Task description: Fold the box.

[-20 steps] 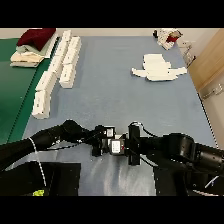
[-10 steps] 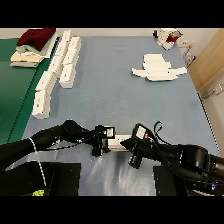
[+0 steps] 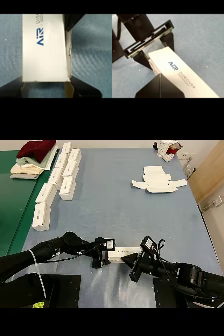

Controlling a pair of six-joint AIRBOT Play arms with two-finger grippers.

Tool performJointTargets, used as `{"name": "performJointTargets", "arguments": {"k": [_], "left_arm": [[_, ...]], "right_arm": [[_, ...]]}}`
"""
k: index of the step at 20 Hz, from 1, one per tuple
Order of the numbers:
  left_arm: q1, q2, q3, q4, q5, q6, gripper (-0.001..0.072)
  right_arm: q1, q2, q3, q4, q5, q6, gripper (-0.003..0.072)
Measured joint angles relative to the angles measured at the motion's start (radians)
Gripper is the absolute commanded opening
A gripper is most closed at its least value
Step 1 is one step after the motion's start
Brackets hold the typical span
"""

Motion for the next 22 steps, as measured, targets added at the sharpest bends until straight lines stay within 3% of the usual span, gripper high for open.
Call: {"name": "performJointTargets", "arguments": {"k": [6,11,22], "left_arm": [[0.0,0.0,0.0,0.0,0.0,0.0,0.0455],[0.0,0.0,0.0,0.0,0.0,0.0,0.0456],[0.0,0.0,0.0,0.0,0.0,0.001,0.0455]], "right_arm": [[0.0,0.023,-0.004,0.0,0.073,0.016,0.0016],[-0.021,0.038,-0.005,0.0,0.065,0.017,0.0017],[-0.023,-0.111,-0.006,-0.012,0.043,0.017,0.0016]]}}
